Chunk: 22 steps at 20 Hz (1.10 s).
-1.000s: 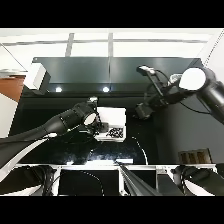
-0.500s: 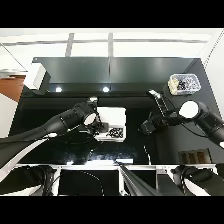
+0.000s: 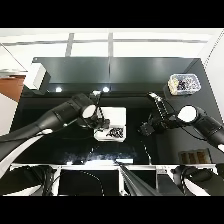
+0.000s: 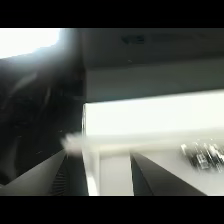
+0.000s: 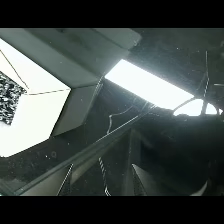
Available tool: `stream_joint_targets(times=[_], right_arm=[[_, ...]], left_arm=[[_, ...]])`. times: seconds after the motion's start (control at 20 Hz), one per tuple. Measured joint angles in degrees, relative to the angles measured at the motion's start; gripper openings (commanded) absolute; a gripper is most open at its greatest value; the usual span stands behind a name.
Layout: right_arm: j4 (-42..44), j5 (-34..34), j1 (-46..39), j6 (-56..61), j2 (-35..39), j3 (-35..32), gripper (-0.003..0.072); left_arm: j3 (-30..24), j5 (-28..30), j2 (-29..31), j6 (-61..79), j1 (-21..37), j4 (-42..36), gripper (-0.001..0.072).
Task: Fold the box and place the chain.
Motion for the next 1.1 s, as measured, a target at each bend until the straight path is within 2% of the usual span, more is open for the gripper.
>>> stream_joint_targets(times=[0.2,0.3,0.4,0.5,0.55,0.65,0.7,0.75,0.9,1.1], right_arm=[[0.04,-0.13,0.00,-0.02,0.00,-0.09,0.0443],[0.04,-0.15,0.00,-0.02,0.00,-0.09,0.0443],[0.04,-0.13,-0.02,-0.02,0.00,-0.09,0.0443],[0.04,-0.17,0.00,-0.02,0.00,-0.09,0.0443],[0.04,-0.17,0.00,-0.02,0.00,-0.09,0.0443],[0.04,-0.17,0.00,-0.02,0.00,-0.09,0.0443],[0.04,-0.20,-0.02,-0.02,0.00,-0.09,0.0443],[0.04,-0.22,0.00,-0.02,0.00,-0.09,0.0443],[0.02,-0.24,0.00,-0.02,0.00,-0.09,0.0443],[0.00,-0.37,0.00,-0.02,0.00,-0.09,0.0443]], left_arm=[[1.73,-6.51,6.45,16.59,4.20,-3.67,0.0442],[0.46,-6.73,10.95,25.18,7.89,-5.03,0.0442],[-2.97,-3.78,15.45,33.83,13.14,-9.07,0.0441],[-8.04,-1.16,18.75,45.94,19.69,-18.82,0.0438],[-10.93,-0.48,19.67,53.29,23.47,-25.40,0.0397],[-16.46,-1.11,20.31,66.71,30.45,-37.75,0.0397],[-18.88,-1.51,20.28,72.78,33.35,-42.18,0.0468],[-21.33,-1.49,20.04,79.32,35.87,-45.97,0.0713],[-27.34,-0.02,18.67,99.45,39.21,-52.09,0.0713],[-30.73,5.97,15.91,123.60,37.16,-53.90,0.0708]])
